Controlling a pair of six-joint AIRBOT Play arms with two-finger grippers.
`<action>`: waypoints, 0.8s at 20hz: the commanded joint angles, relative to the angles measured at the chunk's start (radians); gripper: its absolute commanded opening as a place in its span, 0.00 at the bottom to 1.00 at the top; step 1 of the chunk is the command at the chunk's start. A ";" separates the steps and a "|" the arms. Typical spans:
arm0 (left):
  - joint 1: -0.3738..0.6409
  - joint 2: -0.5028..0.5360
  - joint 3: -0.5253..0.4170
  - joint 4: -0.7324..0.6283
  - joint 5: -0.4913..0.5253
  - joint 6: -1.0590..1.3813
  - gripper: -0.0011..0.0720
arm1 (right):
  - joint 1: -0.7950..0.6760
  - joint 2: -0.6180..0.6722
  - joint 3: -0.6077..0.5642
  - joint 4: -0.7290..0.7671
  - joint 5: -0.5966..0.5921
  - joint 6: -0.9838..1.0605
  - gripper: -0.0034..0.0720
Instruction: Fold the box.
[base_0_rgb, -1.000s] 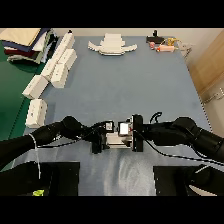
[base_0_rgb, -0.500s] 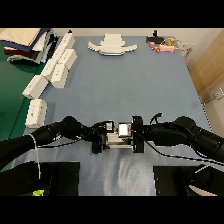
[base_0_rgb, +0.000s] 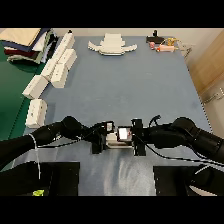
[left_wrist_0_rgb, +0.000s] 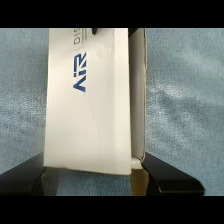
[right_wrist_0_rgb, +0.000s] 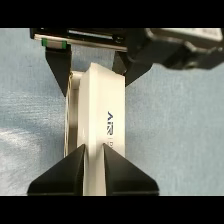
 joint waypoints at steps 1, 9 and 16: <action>0.000 0.000 0.001 -0.001 0.003 -0.001 0.51 | 0.008 0.000 0.000 0.002 -0.005 0.021 0.25; 0.000 0.000 0.001 -0.001 0.003 -0.001 0.51 | 0.009 0.000 -0.005 -0.005 -0.048 0.087 0.24; 0.000 0.000 0.001 -0.001 0.003 -0.001 0.51 | 0.008 0.011 -0.010 -0.019 -0.049 0.120 0.46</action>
